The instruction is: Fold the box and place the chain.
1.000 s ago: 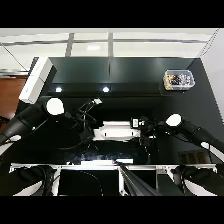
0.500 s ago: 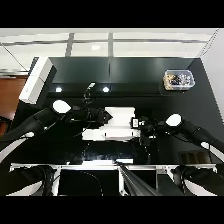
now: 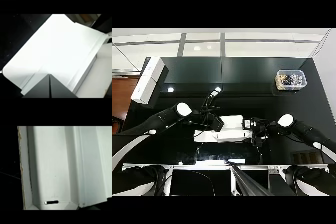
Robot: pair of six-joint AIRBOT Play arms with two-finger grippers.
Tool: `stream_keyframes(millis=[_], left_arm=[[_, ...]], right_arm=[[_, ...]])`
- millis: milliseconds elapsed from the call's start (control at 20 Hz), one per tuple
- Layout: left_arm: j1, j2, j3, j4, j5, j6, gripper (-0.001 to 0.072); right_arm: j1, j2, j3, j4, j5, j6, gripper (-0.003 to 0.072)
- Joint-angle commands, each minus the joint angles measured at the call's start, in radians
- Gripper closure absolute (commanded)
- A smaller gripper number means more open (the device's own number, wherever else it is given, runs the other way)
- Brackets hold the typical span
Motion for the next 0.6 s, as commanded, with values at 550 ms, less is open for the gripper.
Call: stream_keyframes(millis=[550], left_arm=[[0.164, 0.476, -0.181, 0.578, -0.164, -0.016, 0.0676]], right_arm=[[0.001, -0.001, 0.0, 0.002, -0.006, 0.003, 0.025]])
